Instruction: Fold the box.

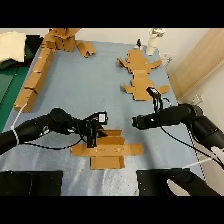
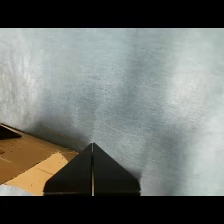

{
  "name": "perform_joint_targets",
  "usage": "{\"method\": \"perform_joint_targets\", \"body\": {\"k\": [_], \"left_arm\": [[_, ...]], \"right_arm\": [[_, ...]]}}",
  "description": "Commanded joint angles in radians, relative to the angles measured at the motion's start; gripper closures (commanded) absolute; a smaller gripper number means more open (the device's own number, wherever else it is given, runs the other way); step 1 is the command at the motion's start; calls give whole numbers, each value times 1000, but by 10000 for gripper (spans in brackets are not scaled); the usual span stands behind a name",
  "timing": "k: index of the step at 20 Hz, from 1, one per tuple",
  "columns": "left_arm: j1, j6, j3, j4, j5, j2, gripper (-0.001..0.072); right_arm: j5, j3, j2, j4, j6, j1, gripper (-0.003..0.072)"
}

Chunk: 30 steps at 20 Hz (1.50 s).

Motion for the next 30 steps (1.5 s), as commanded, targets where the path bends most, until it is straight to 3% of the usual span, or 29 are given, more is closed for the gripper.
{"method": "perform_joint_targets", "body": {"k": [1,5,10,15,26,30], "left_arm": [[-44,10,-3,-14,58,6,697],[-63,53,-3,-20,175,8,697],[-61,100,9,-19,232,20,697],[-61,86,4,-66,116,18,697],[-63,43,-14,-80,87,-25,697],[-63,26,-14,-80,28,-25,697]], "right_arm": [[4,0,53,-79,14,67,687],[-19,0,126,-282,174,171,687],[-14,0,138,-306,203,218,687],[-6,0,138,-318,206,218,687],[-6,0,138,-316,205,218,687],[-7,0,139,-318,205,229,687]]}}
